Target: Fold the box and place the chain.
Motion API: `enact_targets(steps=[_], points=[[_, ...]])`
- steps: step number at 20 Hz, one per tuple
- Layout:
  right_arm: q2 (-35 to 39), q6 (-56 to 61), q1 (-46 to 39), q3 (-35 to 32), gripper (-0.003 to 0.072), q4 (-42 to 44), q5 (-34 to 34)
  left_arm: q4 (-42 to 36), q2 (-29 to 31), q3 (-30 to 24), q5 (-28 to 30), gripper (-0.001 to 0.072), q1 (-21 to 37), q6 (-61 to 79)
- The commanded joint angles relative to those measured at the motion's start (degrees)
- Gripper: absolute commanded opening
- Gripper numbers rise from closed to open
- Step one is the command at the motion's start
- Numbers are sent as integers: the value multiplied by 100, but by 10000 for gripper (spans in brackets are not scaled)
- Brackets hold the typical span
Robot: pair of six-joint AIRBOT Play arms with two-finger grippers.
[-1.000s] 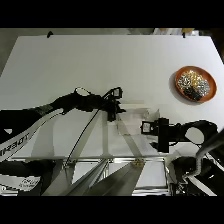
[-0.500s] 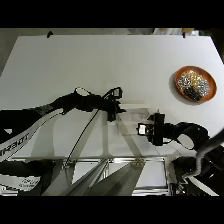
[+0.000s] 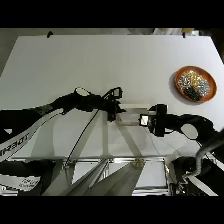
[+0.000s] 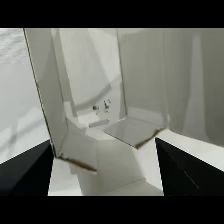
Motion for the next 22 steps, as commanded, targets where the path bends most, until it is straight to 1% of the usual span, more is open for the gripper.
enact_targets(steps=[1,3,7,11,16,18,22], points=[[-50,-831,-501,201,680,844,361,2,-4,0,0,8,-2,0],[-199,-1305,-699,223,680,1357,376,2,-4,0,0,8,-2,2],[-658,-1659,-1161,299,680,1915,507,2,-4,0,0,8,-2,2],[-1102,-2796,-1569,302,680,2876,774,2,-4,0,0,8,-2,2],[-1703,-3530,-1902,433,680,3296,979,2,-4,0,0,8,-2,2],[-1985,-3565,-1902,586,680,3427,1119,2,-4,0,0,8,-2,2],[-2409,-3563,-1902,734,678,3609,1161,2,-4,0,0,8,-2,2]])
